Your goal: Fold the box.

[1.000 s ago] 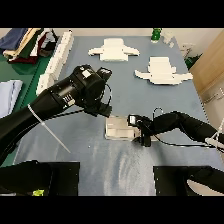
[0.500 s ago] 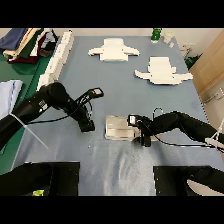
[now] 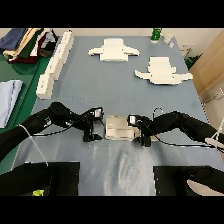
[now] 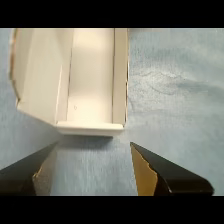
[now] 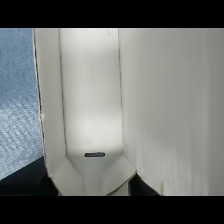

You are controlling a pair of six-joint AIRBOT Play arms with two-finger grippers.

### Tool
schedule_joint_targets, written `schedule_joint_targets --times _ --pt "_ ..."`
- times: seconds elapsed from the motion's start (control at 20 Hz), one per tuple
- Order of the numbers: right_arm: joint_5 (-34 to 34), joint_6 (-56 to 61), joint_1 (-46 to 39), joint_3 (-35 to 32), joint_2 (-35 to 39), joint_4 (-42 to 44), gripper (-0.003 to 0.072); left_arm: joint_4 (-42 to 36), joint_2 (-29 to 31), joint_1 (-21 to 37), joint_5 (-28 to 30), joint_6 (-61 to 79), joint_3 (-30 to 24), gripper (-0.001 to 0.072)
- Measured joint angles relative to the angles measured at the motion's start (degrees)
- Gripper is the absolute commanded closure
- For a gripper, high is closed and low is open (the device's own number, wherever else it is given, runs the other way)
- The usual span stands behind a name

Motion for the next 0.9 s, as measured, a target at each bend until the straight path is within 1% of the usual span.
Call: schedule_joint_targets --times 0.25,0.45,0.6,0.9 --pt "0.00 -0.02 0.00 0.00 -0.02 0.00 0.0293 -4.70 -3.54 -1.77 2.56 6.82 -0.76 0.0012" --pt "0.00 0.00 0.00 0.00 -0.02 -0.02 0.0293 -5.46 -4.96 -2.21 5.40 8.17 -0.87 0.0012" --pt "0.00 0.00 0.00 0.00 0.00 -0.02 0.0294 -5.84 -5.42 -2.54 6.05 8.41 -0.81 0.0012" --pt "0.00 0.02 0.00 0.00 0.00 -0.02 0.0293 -4.94 -5.99 -5.51 8.20 7.89 -0.61 0.0013"
